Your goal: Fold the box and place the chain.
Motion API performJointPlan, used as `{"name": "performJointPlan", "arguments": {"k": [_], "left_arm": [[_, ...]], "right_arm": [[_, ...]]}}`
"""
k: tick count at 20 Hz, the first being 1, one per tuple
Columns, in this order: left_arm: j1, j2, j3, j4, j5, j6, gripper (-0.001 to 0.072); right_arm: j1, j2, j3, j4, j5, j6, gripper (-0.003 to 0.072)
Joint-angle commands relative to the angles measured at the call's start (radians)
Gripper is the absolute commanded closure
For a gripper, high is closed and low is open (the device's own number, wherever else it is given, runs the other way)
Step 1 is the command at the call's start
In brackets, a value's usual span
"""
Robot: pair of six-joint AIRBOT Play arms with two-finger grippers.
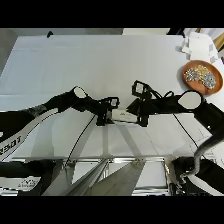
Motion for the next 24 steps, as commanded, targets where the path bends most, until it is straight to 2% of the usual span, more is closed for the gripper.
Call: {"name": "performJointPlan", "arguments": {"k": [1,5,12,24], "left_arm": [[0.001,0.001,0.0,0.0,0.0,0.0,0.0318],[0.001,0.001,0.0,0.0,0.001,0.0,0.0318],[0.001,0.001,0.0,0.0,0.001,0.0,0.0318],[0.001,0.001,0.0,0.0,0.001,0.0,0.0318]], "right_arm": [[-0.037,-0.002,-0.011,0.153,0.0,-0.089,0.0654],[-0.037,-0.034,-0.083,0.254,-0.005,-0.164,0.0675],[-0.037,-0.107,-0.111,0.272,-0.005,-0.176,0.0675],[-0.037,-0.109,-0.153,0.291,-0.005,-0.209,0.0675]]}}
